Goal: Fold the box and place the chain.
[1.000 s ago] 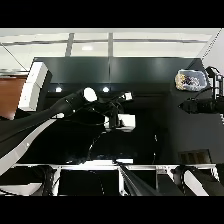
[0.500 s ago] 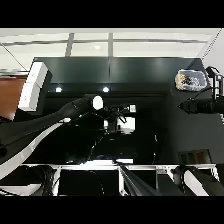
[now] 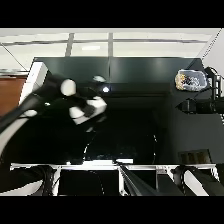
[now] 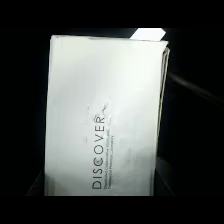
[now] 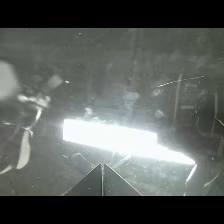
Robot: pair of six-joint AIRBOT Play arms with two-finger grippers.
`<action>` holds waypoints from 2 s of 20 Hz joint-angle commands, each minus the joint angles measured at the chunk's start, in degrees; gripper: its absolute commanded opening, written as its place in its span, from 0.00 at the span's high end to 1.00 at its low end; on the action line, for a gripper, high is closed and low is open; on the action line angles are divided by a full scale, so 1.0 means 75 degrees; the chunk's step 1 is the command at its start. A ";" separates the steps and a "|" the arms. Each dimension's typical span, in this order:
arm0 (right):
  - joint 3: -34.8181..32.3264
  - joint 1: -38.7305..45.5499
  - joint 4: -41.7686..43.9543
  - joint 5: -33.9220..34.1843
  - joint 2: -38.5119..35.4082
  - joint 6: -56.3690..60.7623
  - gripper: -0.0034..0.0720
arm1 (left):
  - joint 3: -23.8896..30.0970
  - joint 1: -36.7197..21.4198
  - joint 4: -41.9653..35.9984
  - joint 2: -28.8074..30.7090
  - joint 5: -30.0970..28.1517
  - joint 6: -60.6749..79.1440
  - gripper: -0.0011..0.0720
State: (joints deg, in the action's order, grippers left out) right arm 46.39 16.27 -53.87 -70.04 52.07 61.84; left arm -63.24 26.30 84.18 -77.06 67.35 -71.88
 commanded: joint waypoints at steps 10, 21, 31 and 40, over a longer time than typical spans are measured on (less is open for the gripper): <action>-0.0501 -0.0003 0.0070 0.0347 -0.0003 -0.0090 0.94 | 0.2194 -0.7099 0.0880 0.2442 0.1343 -0.1052 0.40; -0.0501 -0.0003 0.0437 0.0437 0.0000 -0.0073 0.94 | 0.3118 -0.9509 -0.1527 0.2273 -0.1600 0.2984 0.41; -0.0522 -0.0006 0.0440 -0.0326 0.0000 0.0242 0.94 | 0.2844 -0.8513 -0.2177 0.1160 -0.2975 0.3585 0.40; -0.0434 -0.0393 0.0597 -0.0385 -0.0003 0.0207 0.94 | -0.0122 -0.7650 -0.3130 0.1553 -0.1376 0.2165 0.01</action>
State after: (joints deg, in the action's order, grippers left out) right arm 42.68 14.15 -50.33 -72.36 52.07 63.57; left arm -56.27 -34.20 64.55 -66.57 52.62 -51.86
